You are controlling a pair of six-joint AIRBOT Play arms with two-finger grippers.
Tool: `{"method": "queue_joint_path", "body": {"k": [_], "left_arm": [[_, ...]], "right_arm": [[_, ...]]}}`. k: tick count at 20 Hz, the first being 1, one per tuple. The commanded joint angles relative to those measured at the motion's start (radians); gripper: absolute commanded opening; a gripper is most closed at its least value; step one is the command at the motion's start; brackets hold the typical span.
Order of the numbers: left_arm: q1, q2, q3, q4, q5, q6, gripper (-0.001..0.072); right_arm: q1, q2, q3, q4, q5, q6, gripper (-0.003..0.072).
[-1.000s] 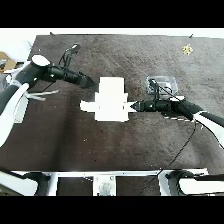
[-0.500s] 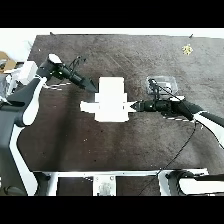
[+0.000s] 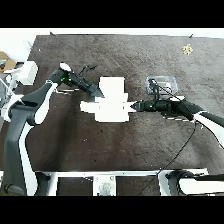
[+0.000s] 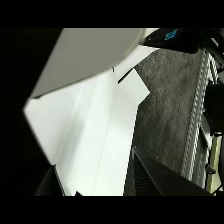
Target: Fold the box and place the chain.
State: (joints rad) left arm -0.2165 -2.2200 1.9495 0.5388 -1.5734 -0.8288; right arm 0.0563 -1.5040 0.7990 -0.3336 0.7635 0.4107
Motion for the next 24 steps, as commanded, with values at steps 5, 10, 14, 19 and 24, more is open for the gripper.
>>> {"method": "queue_joint_path", "body": {"k": [5, 10, 14, 19, 24], "left_arm": [[-0.01, -0.024, 0.002, -0.022, 0.008, 0.006, 0.0492], [-0.01, -0.024, 0.002, -0.017, 0.021, -0.012, 0.0418], [-0.01, -0.024, 0.002, -0.008, 0.031, -0.035, 0.0009], [-0.01, -0.024, 0.002, -0.008, 0.032, -0.006, 0.0009], [-0.01, -0.024, 0.006, -0.01, 0.05, 0.139, 0.0008]], "right_arm": [[0.001, -0.001, 0.001, -0.003, -0.001, 0.0, 0.0004], [0.001, -0.001, 0.001, -0.008, -0.001, -0.014, 0.0003], [0.001, -0.001, 0.001, -0.008, 0.0, -0.032, 0.0003], [-0.001, 0.007, 0.001, -0.007, 0.0, -0.106, 0.0221], [-0.092, 0.127, 0.001, -0.007, 0.0, -0.13, 0.0417]]}}
